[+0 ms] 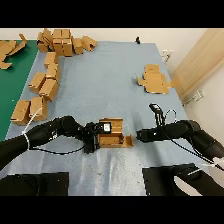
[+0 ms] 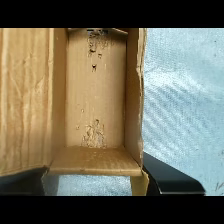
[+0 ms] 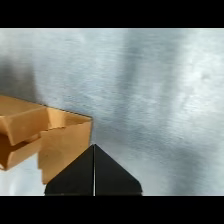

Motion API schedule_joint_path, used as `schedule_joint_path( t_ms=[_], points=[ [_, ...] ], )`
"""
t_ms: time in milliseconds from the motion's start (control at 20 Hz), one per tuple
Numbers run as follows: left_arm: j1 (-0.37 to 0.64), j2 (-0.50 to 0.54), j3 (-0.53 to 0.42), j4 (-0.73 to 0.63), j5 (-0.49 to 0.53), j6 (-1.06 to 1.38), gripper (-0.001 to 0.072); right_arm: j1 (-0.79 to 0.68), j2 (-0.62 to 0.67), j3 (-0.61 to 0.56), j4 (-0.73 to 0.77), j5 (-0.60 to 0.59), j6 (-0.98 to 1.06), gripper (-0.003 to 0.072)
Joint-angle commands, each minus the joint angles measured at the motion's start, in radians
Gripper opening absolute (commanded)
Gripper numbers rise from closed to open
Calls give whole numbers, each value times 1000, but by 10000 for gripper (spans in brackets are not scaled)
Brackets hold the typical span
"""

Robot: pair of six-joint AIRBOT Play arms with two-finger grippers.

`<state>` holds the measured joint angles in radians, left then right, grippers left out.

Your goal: Fold the box.

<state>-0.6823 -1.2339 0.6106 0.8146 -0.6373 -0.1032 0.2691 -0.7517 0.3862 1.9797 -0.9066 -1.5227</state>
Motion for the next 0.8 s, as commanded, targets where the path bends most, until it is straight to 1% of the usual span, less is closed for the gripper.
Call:
schedule_joint_path(
  t_ms=[0, 250, 750],
  points=[
    [0, 0, 1, 0, 0, 0, 525, 0, -43, 0, -66, -13, 59, 1],
    [0, 0, 1, 0, 0, 0, 525, 1, -141, 0, 58, 12, -37, 1],
    [0, 0, 1, 0, 0, 0, 525, 1, -166, 0, 157, 16, -94, 1]
  ],
)
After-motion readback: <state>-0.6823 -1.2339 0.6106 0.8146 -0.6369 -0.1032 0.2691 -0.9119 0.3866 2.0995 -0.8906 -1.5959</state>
